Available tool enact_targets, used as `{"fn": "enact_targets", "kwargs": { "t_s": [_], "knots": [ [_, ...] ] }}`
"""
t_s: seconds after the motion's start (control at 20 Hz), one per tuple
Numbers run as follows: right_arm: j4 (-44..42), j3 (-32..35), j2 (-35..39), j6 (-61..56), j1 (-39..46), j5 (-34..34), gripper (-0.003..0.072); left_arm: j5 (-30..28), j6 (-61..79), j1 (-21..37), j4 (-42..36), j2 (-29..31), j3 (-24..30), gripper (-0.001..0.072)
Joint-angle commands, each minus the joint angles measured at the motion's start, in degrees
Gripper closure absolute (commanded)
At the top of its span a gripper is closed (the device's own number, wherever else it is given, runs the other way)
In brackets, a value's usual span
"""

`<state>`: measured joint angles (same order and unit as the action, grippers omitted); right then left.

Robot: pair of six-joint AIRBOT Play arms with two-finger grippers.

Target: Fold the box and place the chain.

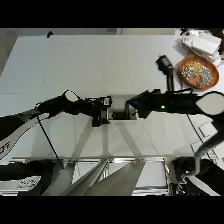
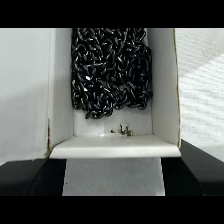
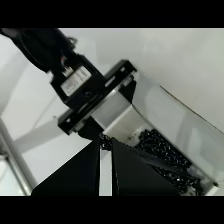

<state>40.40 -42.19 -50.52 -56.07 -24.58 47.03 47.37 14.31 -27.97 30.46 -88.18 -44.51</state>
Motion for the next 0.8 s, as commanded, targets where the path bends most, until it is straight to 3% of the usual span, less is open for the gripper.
{"fn": "enact_targets", "kwargs": {
  "t_s": [0.0, 0.45, 0.55, 0.75],
  "knots": [
    [1.62, 0.87, -7.78, 0.42, -4.31, -4.66, 0.0666, 0.02, 0.00, 0.02, 0.02, 0.04, -0.02, 0.0559],
    [1.60, 0.90, -18.18, -0.94, -4.76, -4.35, 0.0659, 0.00, 0.00, 0.02, 0.00, 0.04, -0.02, 0.0559],
    [1.49, 0.90, -19.34, -1.09, -5.16, -4.68, 0.0575, 0.00, 0.00, 0.02, 0.00, 0.04, -0.02, 0.0559],
    [0.50, 0.87, -19.41, -1.11, -6.67, -6.10, 0.0547, 0.00, 0.00, 0.02, 0.00, 0.04, -0.02, 0.0559]
  ]
}}
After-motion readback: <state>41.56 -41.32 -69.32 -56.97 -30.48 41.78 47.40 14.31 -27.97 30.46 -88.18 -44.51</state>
